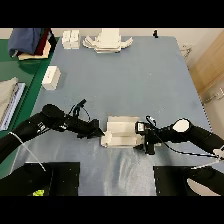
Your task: Fold the box.
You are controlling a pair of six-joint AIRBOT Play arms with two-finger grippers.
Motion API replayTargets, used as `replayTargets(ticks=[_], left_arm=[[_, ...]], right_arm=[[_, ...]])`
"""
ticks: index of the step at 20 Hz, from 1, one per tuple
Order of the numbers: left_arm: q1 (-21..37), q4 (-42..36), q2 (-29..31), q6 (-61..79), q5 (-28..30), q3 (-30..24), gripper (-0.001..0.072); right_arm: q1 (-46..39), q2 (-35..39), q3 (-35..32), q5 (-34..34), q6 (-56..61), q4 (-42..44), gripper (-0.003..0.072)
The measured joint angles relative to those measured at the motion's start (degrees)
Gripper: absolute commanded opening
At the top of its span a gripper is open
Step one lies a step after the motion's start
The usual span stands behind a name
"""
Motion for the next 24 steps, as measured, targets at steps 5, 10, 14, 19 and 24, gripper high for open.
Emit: replayTargets(ticks=[5, 10, 14, 19, 24], left_arm=[[-1.97, -0.02, -0.72, -1.44, 0.2, 0.74, 0.0013], [2.69, 3.15, 2.38, -3.52, -4.94, 3.17, 0.0013], [7.06, 16.96, 7.67, -15.19, -7.23, 3.89, 0.0012], [4.92, 23.15, 5.9, -24.15, -5.4, 1.92, 0.0012], [-5.09, 19.61, -0.37, -25.7, 2.34, 0.85, 0.0013]], right_arm=[[0.0, 0.0, 0.0, 0.0, 0.0, 0.0, 0.0513], [0.0, 0.0, 0.0, 0.0, 0.0, -0.02, 0.0514], [0.0, 0.0, 0.0, 0.02, 0.0, 0.0, 0.0513], [0.0, 0.0, 0.0, 0.02, 0.02, 0.0, 0.0514], [0.0, 0.0, 0.0, 0.02, 0.0, 0.0, 0.0514]])
